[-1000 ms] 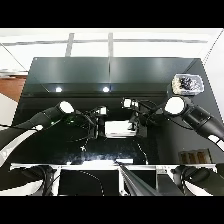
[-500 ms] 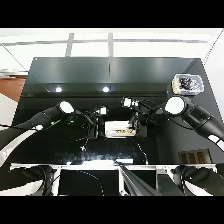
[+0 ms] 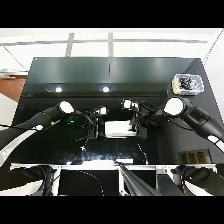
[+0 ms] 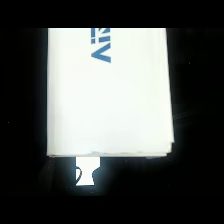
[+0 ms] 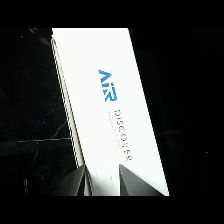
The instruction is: Fold the box and place the chain.
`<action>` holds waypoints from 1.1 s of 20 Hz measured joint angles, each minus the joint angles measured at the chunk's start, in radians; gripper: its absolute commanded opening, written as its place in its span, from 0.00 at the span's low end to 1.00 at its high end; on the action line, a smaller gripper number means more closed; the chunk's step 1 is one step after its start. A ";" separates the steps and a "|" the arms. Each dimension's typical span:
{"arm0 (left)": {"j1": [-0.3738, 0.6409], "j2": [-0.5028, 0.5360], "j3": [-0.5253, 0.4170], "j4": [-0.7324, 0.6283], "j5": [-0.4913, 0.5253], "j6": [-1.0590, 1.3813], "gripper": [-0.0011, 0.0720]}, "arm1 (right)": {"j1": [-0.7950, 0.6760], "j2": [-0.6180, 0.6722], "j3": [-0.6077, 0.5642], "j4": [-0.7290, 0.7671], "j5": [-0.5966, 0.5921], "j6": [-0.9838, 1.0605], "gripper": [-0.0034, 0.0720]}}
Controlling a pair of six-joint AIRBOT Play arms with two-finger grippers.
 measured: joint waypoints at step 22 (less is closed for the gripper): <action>0.000 0.000 0.000 0.000 0.000 -0.001 0.34 | 0.002 0.002 0.010 0.018 0.033 0.116 0.38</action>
